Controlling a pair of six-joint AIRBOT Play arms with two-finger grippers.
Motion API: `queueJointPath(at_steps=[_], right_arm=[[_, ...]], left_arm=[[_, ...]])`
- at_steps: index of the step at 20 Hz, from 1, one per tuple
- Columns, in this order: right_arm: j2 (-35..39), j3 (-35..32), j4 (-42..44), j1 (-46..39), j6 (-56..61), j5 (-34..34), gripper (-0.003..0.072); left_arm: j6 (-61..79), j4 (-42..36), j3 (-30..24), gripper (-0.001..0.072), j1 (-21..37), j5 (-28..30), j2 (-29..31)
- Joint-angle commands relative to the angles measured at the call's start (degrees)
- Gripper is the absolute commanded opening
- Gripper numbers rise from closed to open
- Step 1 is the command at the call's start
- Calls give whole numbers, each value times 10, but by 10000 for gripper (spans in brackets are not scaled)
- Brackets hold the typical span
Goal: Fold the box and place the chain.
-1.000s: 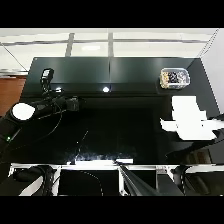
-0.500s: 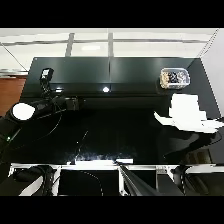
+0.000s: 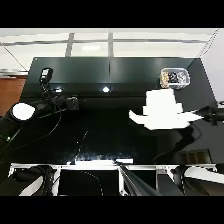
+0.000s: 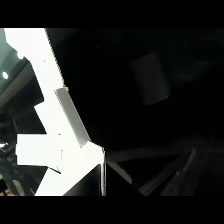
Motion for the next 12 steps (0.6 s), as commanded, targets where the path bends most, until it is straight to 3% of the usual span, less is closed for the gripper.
queueJointPath(at_steps=[1,6,9,12], right_arm=[[74,-80,48,122,30,-75,13],[217,-114,63,334,26,-229,13],[330,-184,59,441,23,-321,14],[388,-246,34,539,22,-414,14]], left_arm=[[0,0,0,716,0,0,0],[-1,-4,0,716,0,0,0],[-4,-16,0,716,-1,-2,-4],[-5,-18,0,715,-1,-13,-30]])
